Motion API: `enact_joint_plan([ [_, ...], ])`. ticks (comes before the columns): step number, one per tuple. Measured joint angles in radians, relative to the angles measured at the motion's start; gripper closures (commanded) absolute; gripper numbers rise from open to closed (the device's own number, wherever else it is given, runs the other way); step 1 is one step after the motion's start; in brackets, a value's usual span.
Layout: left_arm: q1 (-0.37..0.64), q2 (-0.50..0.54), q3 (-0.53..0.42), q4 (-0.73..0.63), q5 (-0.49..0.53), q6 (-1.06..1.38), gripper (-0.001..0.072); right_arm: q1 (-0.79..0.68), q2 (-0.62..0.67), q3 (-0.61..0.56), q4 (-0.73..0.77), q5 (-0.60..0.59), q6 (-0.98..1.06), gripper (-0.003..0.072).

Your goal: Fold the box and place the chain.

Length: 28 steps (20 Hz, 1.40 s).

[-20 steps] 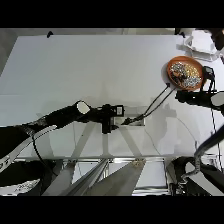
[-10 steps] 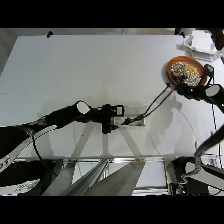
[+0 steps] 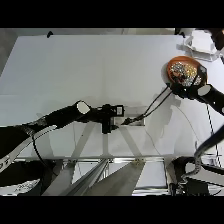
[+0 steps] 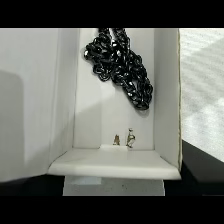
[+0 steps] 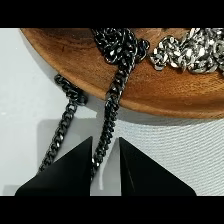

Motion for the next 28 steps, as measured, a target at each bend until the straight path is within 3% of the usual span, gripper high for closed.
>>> enact_joint_plan([
  [3,0.0,0.0,0.0,0.0,0.0,0.0,0.0505,0.003,-0.014,0.0,0.002,-0.016,-0.001,0.0647],
  [9,0.0,0.0,0.0,0.0,0.0,0.0,0.0505,0.005,-0.021,0.0,0.003,-0.062,-0.001,0.0668],
  [13,0.0,0.0,0.0,0.0,0.0,0.0,0.0505,0.005,0.007,0.0,0.003,-0.005,-0.029,0.0669],
  [20,0.0,0.0,0.0,0.0,0.0,0.0,0.0505,0.005,0.264,0.0,0.093,0.246,-0.224,0.067],
  [28,0.0,0.0,0.0,0.0,0.0,0.0,0.0505,0.005,0.565,-0.001,0.28,0.642,-0.363,0.0667],
])
